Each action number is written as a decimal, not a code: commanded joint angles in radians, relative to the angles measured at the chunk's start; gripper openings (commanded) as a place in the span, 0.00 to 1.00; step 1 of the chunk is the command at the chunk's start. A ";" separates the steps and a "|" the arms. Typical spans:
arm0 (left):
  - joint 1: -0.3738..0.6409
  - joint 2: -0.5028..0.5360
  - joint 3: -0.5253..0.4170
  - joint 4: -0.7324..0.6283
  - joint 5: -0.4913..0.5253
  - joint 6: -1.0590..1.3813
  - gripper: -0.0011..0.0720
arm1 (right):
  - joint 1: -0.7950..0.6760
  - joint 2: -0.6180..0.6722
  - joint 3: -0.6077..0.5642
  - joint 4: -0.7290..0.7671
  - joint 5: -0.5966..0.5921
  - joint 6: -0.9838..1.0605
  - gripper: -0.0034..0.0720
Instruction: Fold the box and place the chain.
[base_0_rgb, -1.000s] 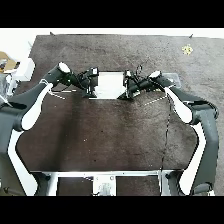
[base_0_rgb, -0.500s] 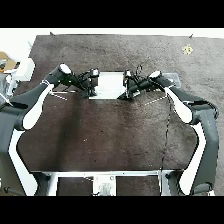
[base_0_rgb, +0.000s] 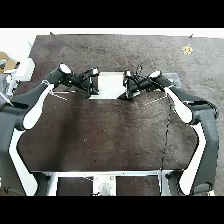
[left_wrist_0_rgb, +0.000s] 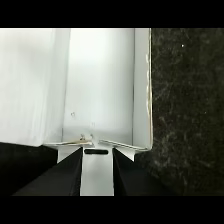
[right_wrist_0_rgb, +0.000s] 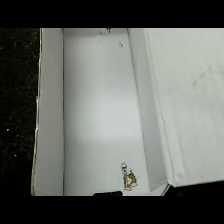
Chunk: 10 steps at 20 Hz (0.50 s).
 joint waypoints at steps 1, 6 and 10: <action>-0.001 -0.019 0.000 -0.099 -0.012 0.002 0.29 | 0.001 0.001 0.000 0.000 0.000 0.000 0.83; -0.001 -0.030 0.000 -0.158 -0.011 0.003 0.29 | 0.001 0.001 0.000 0.000 0.000 0.000 0.83; 0.000 -0.035 0.000 -0.172 -0.011 0.010 0.30 | 0.001 0.001 0.000 0.000 0.000 0.000 0.83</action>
